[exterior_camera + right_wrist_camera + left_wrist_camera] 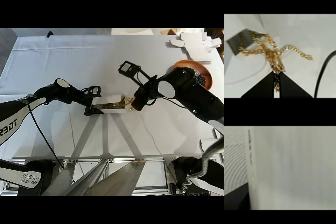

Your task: Fold the box and place the chain.

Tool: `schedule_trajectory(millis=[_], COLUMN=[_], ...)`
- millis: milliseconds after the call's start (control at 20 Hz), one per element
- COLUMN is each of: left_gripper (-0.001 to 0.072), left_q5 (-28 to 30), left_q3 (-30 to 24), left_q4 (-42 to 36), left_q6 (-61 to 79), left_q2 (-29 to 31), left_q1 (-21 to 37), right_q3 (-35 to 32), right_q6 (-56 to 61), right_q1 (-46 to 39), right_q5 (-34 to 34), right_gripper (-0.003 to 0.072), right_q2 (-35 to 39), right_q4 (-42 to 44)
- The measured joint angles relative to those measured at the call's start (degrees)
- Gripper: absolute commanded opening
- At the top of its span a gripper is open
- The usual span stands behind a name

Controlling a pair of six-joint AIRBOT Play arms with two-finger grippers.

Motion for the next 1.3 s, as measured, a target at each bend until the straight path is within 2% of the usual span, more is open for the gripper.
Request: schedule_trajectory(millis=[250,650,1000,1300], left_gripper=[0.0321,0.0321,0.0321,0.0321], left_q5=[0.0,0.0,0.0,0.0], left_q3=[0.0,0.0,0.0,0.0], left_q4=[0.0,0.0,0.0,0.0], left_q6=[0.0,0.0,0.0,0.0], left_q2=[0.0,0.0,0.0,0.0], left_q1=[0.0,0.0,0.0,0.0], right_q3=[0.0,0.0,0.0,-0.8], right_q6=[-4.0,-5.5,-5.6,-3.8], right_q1=[2.0,2.5,2.5,2.5], right_q5=[-1.2,-11.0,-13.7,-13.8], right_gripper=[0.0012,0.0012,0.0012,0.0012], right_q2=[0.5,-1.2,-6.4,-9.0], right_q4=[6.8,16.0,16.9,12.6])
